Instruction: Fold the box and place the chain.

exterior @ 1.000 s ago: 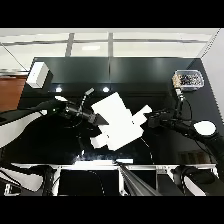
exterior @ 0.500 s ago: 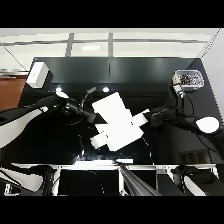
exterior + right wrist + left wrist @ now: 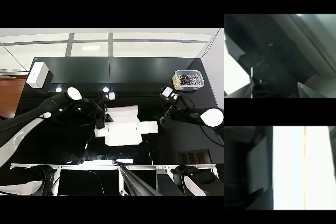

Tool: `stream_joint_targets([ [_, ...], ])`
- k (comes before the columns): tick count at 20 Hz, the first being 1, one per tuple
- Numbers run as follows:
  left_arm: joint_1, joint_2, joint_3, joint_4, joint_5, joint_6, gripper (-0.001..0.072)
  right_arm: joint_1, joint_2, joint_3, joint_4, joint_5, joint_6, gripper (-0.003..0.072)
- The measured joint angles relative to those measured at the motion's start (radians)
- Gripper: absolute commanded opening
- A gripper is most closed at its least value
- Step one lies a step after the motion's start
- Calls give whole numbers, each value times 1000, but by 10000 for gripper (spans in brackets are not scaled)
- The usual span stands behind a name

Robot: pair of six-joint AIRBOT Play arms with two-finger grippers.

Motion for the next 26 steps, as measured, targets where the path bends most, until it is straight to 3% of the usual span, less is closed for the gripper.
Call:
stream_joint_targets([
  [8,-63,-19,4,115,109,55,25,119,-72,-99,98,-33,-123,636],
  [17,-64,-21,4,140,124,35,25,214,-134,-133,105,32,-284,634],
  [26,-65,-21,4,144,126,33,25,222,-140,-179,315,55,-301,633],
])
